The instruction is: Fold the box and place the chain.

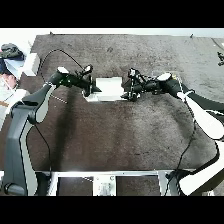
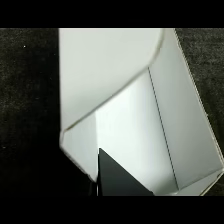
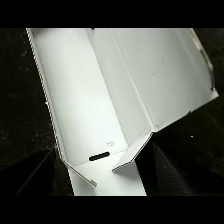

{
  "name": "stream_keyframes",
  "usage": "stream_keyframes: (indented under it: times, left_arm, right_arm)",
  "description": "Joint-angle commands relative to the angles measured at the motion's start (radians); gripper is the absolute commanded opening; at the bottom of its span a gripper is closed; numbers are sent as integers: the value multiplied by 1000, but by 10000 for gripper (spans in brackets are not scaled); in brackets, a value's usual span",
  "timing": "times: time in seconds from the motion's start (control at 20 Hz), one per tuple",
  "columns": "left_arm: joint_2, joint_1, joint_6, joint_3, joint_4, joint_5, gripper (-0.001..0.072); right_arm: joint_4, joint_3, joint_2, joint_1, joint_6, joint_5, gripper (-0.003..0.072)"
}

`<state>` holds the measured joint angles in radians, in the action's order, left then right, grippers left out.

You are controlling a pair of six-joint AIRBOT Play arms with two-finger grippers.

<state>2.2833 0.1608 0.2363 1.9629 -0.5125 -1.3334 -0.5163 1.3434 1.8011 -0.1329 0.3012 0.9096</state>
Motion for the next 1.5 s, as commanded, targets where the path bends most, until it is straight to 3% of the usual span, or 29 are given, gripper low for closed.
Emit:
stream_keyframes:
  times: [0.0, 0.6, 1.0, 1.1, 1.4, 1.45]
  left_arm:
    - [0, 0, 0, 0, 0, 1, 13]
    - [0, 0, 0, 0, 0, 13, 12]
    - [0, 0, 0, 0, 0, 15, 12]
    - [0, 0, 0, 0, 0, 15, 13]
    - [0, 0, 0, 0, 0, 15, 13]
    - [0, 0, 0, 0, 0, 15, 13]
  right_arm:
    - [-39, 79, 56, 6, -48, 72, 666]
    - [-42, 322, 251, 5, -63, 284, 665]
    - [-45, 331, 287, -16, -55, 264, 662]
    - [-47, 333, 287, -15, -55, 264, 603]
    - [-49, 335, 288, -15, -55, 258, 605]
    - [-49, 335, 288, -15, -56, 257, 636]
